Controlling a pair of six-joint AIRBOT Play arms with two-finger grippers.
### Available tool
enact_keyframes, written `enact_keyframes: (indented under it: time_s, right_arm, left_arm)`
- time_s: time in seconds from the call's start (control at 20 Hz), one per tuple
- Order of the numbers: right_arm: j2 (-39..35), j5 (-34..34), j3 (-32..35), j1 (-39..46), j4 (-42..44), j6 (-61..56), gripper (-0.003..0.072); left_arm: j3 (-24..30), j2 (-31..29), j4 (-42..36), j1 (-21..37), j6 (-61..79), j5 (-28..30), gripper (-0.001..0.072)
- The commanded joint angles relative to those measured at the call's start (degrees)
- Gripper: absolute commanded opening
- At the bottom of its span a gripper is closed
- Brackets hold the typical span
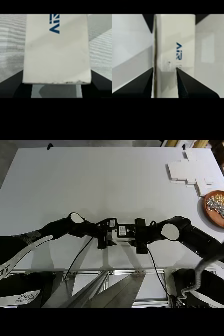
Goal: Fold the box and place the chain.
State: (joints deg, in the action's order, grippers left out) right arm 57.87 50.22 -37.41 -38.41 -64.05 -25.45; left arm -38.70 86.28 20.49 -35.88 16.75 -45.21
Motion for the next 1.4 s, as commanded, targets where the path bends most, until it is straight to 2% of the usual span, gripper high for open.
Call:
enact_keyframes:
  time_s: [0.0,0.05,0.1,0.15,0.2,0.3,1.35]
  right_arm:
    - [-1.97,0.87,0.09,-0.02,2.21,1.95,0.0319]
    - [-2.34,0.55,0.09,-0.02,1.36,1.92,0.0315]
    - [-2.45,0.2,0.11,-0.02,1.05,1.84,0.0264]
    - [-2.43,-0.04,0.11,-0.02,1.07,1.81,0.0167]
    - [-2.43,-0.2,0.11,-0.02,1.16,1.81,0.01]
    - [-2.32,-0.2,0.11,-0.02,1.16,1.81,0.0025]
    - [4.39,-0.72,0.15,-0.02,1.53,-1.27,0.0017]
  left_arm:
    - [-0.02,-0.04,-0.13,0.07,-0.22,-0.04,0.0205]
    - [-0.02,-0.04,-0.13,0.07,-0.24,-0.02,0.0205]
    - [-0.02,-0.04,-0.15,0.07,-0.24,-0.04,0.0205]
    - [-0.02,-0.04,-0.15,0.07,-0.24,-0.04,0.0205]
    - [-0.02,-0.04,-0.13,0.07,-0.24,-0.04,0.0205]
    - [-0.02,-0.04,-0.15,0.07,-0.24,-0.02,0.0205]
    - [-0.02,-0.04,-0.13,0.07,-0.22,-0.02,0.0205]
